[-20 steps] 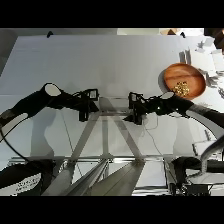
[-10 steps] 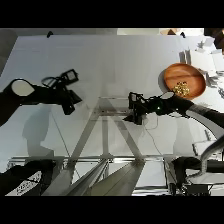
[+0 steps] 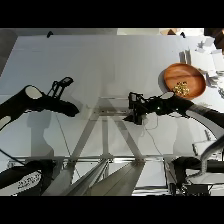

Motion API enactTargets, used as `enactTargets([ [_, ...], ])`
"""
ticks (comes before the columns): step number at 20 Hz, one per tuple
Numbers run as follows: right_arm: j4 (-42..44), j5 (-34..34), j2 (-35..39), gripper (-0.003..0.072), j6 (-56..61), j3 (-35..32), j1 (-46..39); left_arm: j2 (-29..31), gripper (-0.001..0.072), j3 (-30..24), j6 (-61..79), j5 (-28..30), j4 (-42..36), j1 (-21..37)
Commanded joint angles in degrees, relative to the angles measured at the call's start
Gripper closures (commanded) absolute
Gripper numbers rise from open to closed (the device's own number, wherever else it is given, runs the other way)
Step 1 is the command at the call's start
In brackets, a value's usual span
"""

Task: Fold the box and place the chain.

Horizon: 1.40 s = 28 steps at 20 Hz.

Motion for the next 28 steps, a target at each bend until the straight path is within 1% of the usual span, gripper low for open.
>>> enactTargets([
  [1, 0.0, 0.0, 0.0, 0.0223, 0.0, 0.1, 0.0, -5.1, 0.0702, -0.3, -2.1, 0.1, -6.2, -2.4],
  [6, 0.0, 0.0, 0.0, 0.0223, 0.0, 0.1, 0.0, -6.1, 0.0701, -0.3, -1.7, 0.8, -12.2, -4.9],
  [8, 0.0, 0.0, 0.0, 0.0223, 0.0, 0.1, 0.0, -6.0, 0.0700, -0.3, -1.7, 0.0, -13.6, -5.2],
  [11, 0.0, 0.0, 0.0, 0.0223, 0.0, 0.1, 0.0, -5.9, 0.0700, -0.3, -1.7, -1.6, -17.9, -5.2],
  [15, 0.0, 0.0, 0.0, 0.0223, 0.0, 0.1, 0.0, -5.9, 0.0689, -0.3, -1.7, -1.6, -20.5, -5.2],
  [16, 0.0, 0.0, 0.0, 0.0223, 0.0, 0.1, 0.0, -5.9, 0.0645, -0.3, -1.7, -1.6, -20.9, -5.2],
  [17, 0.0, 0.0, 0.0, 0.0223, 0.0, 0.1, 0.0, -5.9, 0.0515, -0.3, -1.7, -1.5, -21.7, -5.2],
  [18, 0.0, 0.0, 0.0, 0.0223, 0.0, 0.1, 0.0, -5.9, 0.0363, -0.3, -1.7, -1.4, -23.1, -5.3],
  [19, 0.0, 0.0, 0.0, 0.0223, 0.0, 0.1, 0.0, -5.9, 0.0331, -0.3, -1.6, -1.1, -24.6, -5.6],
  [21, 0.0, 0.0, 0.0, 0.0223, 0.0, 0.1, 0.0, -5.9, 0.0331, -0.3, 1.0, -0.5, -27.0, -6.5],
  [25, 0.0, 0.0, 0.0, 0.0223, 0.0, 0.1, 0.0, -5.8, 0.0337, -0.3, 0.8, 0.7, -27.1, -7.2],
  [26, 0.0, 0.0, 0.0, 0.0223, 0.0, 0.1, 0.0, -5.5, 0.0379, -0.3, 0.6, 0.7, -26.3, -7.2],
  [27, 0.0, 0.0, 0.0, 0.0223, 0.0, 0.1, 0.0, -5.0, 0.0449, -0.3, 0.5, 1.0, -24.9, -7.2],
  [28, 0.0, 0.0, 0.0, 0.0223, 0.0, 0.1, 0.0, -4.4, 0.0463, -0.3, -0.4, 1.7, -23.2, -7.2],
])
